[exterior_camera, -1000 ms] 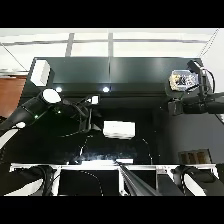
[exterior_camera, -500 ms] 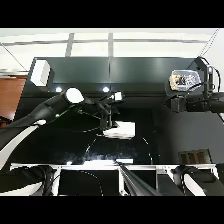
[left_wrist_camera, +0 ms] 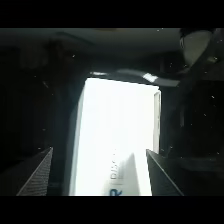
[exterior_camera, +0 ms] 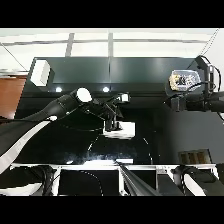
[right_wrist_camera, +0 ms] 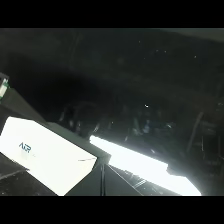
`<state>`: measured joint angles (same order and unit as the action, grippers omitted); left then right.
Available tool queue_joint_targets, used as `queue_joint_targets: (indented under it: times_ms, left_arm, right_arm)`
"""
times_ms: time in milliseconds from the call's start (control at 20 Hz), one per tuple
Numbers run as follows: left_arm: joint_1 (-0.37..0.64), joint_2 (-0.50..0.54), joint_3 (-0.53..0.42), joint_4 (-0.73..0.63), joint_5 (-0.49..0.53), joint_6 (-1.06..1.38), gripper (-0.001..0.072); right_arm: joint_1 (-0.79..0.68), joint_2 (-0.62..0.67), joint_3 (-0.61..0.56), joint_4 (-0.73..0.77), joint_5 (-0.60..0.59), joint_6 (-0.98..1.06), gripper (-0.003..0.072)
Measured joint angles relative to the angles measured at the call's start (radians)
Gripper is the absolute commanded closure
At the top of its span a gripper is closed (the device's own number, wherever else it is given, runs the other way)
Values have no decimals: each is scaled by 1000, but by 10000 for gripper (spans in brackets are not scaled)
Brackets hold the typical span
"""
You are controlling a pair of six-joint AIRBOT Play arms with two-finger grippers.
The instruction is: Fold the box and place the chain.
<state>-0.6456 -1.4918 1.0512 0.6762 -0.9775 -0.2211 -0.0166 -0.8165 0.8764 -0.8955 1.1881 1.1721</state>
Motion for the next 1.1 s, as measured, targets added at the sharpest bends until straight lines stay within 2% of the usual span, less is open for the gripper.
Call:
queue_joint_targets:
  times_ms: [800,1100]
  left_arm:
    - [-28,-6,2,72,-21,-14,-7]
    - [-60,-6,2,78,14,-14,-8]
  right_arm:
    - [0,0,0,0,-23,-12,678]
    - [0,0,0,0,-23,-13,677]
